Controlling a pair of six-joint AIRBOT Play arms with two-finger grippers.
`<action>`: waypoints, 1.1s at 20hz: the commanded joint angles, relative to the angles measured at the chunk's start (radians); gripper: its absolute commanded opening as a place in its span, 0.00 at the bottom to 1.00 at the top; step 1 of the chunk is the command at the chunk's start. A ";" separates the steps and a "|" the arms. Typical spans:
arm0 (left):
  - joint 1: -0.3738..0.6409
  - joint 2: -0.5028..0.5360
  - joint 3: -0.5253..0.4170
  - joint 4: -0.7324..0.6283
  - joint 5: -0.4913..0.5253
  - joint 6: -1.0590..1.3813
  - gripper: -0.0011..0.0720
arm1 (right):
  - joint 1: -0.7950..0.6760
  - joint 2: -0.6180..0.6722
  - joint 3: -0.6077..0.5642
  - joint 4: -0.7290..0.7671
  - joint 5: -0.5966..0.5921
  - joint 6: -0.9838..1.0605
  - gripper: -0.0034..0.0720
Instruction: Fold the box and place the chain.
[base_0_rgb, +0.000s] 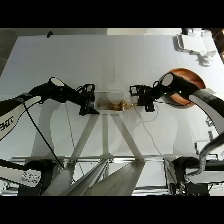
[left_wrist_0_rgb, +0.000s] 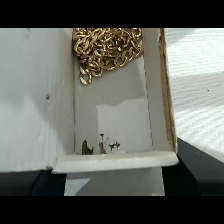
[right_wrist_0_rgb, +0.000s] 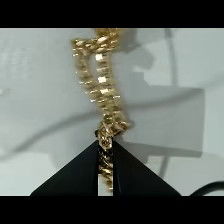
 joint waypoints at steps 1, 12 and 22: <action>0.000 0.000 0.000 0.000 0.000 0.000 0.36 | 0.002 0.062 0.002 0.024 -0.001 0.097 0.05; 0.000 0.000 0.000 0.000 0.000 0.000 0.36 | 0.002 0.428 0.004 0.650 0.027 0.123 0.05; 0.000 0.000 0.000 0.000 0.000 0.000 0.36 | 0.110 0.434 0.026 1.146 -0.042 -0.014 0.05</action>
